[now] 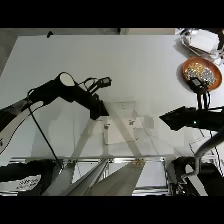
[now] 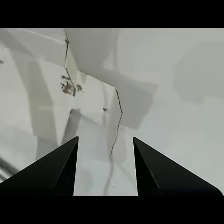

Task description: Fold the box and place the chain.

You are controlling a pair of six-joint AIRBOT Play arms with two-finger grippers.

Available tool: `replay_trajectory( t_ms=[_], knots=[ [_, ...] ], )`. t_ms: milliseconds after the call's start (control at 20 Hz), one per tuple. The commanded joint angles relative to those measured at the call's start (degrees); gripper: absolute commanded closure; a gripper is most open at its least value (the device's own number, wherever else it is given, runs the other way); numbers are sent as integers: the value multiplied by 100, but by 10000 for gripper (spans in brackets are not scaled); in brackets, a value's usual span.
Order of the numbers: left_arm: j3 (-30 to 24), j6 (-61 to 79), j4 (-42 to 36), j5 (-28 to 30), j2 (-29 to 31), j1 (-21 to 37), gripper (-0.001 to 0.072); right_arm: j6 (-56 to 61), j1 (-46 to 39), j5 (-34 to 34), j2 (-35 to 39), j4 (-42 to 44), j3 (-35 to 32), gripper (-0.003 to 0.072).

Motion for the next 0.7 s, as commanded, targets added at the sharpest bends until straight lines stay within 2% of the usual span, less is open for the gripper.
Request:
replay_trajectory(
  t_ms=[0, 100, 200, 250, 400, 650],
  knots=[
    [-542, 1342, 125, 483, 275, -114, 704, 9, 4, 369, 190, -9, 50, 297],
    [-542, 1969, 74, 1202, 232, -273, 704, 9, 4, 337, 186, -2, 50, 297],
    [-542, 2092, -638, 1963, 212, -417, 701, 9, 4, 337, 186, 4, 50, 297],
    [-542, 2420, -1005, 2070, 197, -450, 701, 9, 4, 337, 186, 4, 50, 297],
    [-542, 2833, -1591, 2031, 55, -466, 702, 4, 4, 304, 186, 2, 50, 297],
    [-540, 2830, -1637, 1849, -428, -463, 704, 0, 4, 129, 184, 0, 50, 297]
  ],
)
